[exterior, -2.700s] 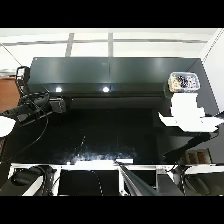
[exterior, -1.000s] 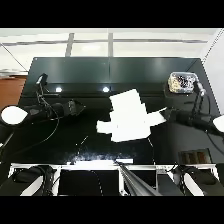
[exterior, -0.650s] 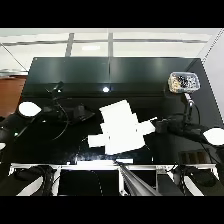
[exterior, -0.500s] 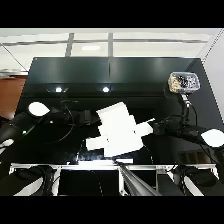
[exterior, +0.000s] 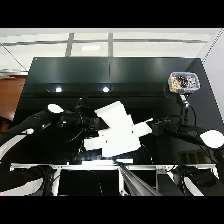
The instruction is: Fold the box and place the chain.
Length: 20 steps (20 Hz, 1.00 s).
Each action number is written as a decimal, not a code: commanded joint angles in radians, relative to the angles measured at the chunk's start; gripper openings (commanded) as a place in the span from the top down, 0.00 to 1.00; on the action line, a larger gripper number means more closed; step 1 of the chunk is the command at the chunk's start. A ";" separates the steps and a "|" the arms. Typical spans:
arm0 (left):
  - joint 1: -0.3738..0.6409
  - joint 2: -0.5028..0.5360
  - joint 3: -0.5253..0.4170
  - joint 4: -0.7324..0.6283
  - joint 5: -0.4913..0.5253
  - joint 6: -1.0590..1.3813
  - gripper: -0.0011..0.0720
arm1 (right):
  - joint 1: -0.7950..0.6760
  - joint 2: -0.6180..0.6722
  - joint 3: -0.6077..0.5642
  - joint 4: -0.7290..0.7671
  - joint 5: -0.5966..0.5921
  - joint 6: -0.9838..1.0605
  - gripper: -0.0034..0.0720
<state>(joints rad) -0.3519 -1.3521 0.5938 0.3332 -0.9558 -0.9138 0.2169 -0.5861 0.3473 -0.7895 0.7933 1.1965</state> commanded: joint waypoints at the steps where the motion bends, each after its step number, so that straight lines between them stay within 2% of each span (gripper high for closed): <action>1: 0.035 -0.029 0.000 -0.031 -0.066 0.081 0.03 | 0.002 0.000 -0.001 0.003 0.010 0.000 0.92; 5: 0.148 -0.028 0.000 -0.032 -0.177 0.108 0.03 | 0.002 0.000 -0.001 0.003 0.014 0.000 0.92; 8: 0.182 -0.028 0.000 -0.036 -0.175 0.181 0.03 | 0.002 0.000 -0.001 0.003 0.013 -0.001 0.92; 12: 0.162 -0.053 0.000 -0.035 -0.131 0.212 0.03 | 0.002 0.000 -0.001 0.003 0.014 -0.001 0.92; 20: 0.056 -0.142 0.000 -0.136 -0.246 0.484 0.03 | 0.002 0.000 -0.001 0.003 0.013 0.000 0.92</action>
